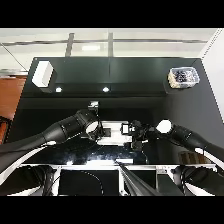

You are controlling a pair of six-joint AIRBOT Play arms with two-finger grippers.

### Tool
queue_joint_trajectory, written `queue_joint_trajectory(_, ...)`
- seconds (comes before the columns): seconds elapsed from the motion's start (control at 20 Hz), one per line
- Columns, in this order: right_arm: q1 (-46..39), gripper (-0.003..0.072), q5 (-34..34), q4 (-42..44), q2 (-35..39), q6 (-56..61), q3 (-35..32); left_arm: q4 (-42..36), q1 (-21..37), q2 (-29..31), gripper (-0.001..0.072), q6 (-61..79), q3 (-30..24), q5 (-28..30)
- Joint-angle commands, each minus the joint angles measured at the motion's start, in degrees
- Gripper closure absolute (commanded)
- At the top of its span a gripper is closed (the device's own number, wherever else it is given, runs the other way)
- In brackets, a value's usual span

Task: Fold the box and place the chain.

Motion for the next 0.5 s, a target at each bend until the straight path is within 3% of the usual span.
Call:
queue_joint_trajectory(0.0, 0.0, 0.015, 0.0, 0.0, 0.0, -0.2, 0.0, -0.2, 0.0, 0.0, 0.0682, 0.2, 0.0, -0.5)
queue_joint_trajectory(0.05, 0.0, 0.0144, 0.1, 0.1, 0.0, 0.2, 0.0, -0.2, 0.0, 0.0, 0.0682, 0.6, 0.1, -0.8)
queue_joint_trajectory(0.1, 0.0, -0.0016, 0.2, 0.0, 0.7, 2.7, 0.1, -0.1, 0.0, 0.0, 0.0682, 1.0, 0.1, -0.9)
queue_joint_trajectory(0.45, -0.1, -0.0022, 9.1, -20.2, 11.0, 19.4, 0.1, 2.2, 0.1, 0.0, 0.0682, 1.8, 0.1, -2.6)
